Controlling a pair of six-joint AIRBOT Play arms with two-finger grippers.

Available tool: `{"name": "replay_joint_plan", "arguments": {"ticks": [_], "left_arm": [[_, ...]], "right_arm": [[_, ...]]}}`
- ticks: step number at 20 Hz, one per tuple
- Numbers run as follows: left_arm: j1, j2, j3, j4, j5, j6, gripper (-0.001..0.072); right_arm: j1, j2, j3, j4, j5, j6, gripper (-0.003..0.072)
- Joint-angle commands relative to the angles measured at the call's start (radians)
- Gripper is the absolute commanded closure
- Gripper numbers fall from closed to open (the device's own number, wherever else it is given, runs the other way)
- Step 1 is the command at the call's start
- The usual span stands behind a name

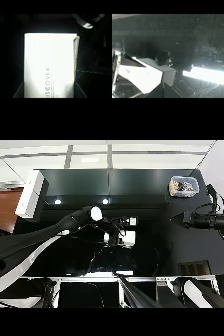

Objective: Fold the box and place the chain.

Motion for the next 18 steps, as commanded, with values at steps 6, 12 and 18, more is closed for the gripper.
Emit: {"name": "replay_joint_plan", "arguments": {"ticks": [6, 12, 18], "left_arm": [[0.207, 0.175, 0.047, 0.529, -0.309, -0.834, 0.044], [0.681, 0.452, -0.17, 0.626, -0.395, -1.076, 0.044], [1.302, 0.588, -0.389, 0.628, -0.316, -1.07, 0.0439]], "right_arm": [[-0.001, 0.001, -0.001, 0.0, 0.002, 0.0, 0.0669], [-0.001, 0.001, -0.008, -0.004, 0.005, 0.0, 0.0669], [-0.001, 0.001, -0.008, -0.005, -0.007, 0.003, 0.0669]]}}
